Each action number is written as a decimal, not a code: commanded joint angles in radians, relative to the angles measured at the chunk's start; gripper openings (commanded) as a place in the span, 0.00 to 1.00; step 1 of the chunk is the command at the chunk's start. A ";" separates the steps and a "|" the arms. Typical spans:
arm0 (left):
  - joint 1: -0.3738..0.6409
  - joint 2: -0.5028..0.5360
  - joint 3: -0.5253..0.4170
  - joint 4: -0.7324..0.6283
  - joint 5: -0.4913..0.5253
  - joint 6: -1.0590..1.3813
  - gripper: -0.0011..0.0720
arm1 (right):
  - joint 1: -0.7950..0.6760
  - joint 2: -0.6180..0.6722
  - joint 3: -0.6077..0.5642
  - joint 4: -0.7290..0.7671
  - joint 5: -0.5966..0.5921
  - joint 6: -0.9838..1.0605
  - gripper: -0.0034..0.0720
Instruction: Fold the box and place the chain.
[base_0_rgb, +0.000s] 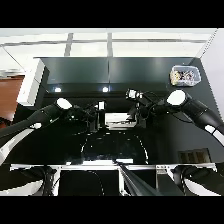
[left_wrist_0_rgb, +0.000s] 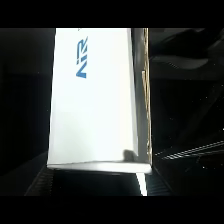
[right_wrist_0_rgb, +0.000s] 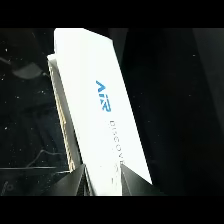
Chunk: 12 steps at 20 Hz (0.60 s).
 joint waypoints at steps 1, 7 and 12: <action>-0.001 0.000 0.000 0.000 0.000 0.000 0.59 | 0.001 0.000 -0.010 -0.003 0.005 0.002 0.36; -0.001 0.000 0.000 0.000 0.000 0.000 0.59 | 0.001 0.000 -0.011 -0.044 0.004 0.003 0.48; -0.001 0.000 0.000 0.000 0.000 0.000 0.59 | 0.001 0.000 -0.011 -0.045 0.004 0.003 0.48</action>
